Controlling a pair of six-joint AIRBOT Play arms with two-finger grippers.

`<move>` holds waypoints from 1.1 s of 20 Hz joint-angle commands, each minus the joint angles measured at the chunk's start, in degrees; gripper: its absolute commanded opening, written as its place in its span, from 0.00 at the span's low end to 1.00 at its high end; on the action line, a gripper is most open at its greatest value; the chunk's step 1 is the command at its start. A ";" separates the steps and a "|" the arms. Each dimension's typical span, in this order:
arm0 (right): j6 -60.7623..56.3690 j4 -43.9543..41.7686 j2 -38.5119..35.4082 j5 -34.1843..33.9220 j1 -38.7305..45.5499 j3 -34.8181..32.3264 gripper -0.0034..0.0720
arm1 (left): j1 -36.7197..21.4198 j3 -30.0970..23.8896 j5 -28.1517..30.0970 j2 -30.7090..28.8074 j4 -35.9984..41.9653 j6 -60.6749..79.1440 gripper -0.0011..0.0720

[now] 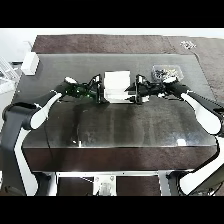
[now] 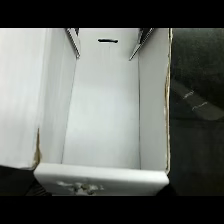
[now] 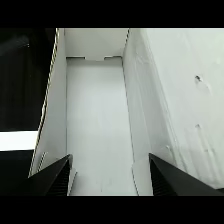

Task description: Fold the box and place the chain.

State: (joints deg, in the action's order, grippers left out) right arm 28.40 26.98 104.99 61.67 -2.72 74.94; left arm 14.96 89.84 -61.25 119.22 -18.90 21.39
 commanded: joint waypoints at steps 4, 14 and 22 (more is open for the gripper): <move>0.42 0.17 -0.07 -0.57 0.11 0.04 0.71 | 0.00 0.02 0.11 0.00 0.04 0.04 0.68; -12.81 5.51 -4.09 3.96 3.48 0.02 0.05 | 0.00 0.02 0.13 0.00 0.02 0.04 0.68; -26.03 6.71 -10.16 4.33 9.29 0.00 0.05 | 0.00 0.02 0.13 0.00 0.02 0.04 0.68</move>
State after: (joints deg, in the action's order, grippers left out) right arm 9.98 33.28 96.55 65.80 4.54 74.94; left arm 14.98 89.84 -61.12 119.22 -18.87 21.39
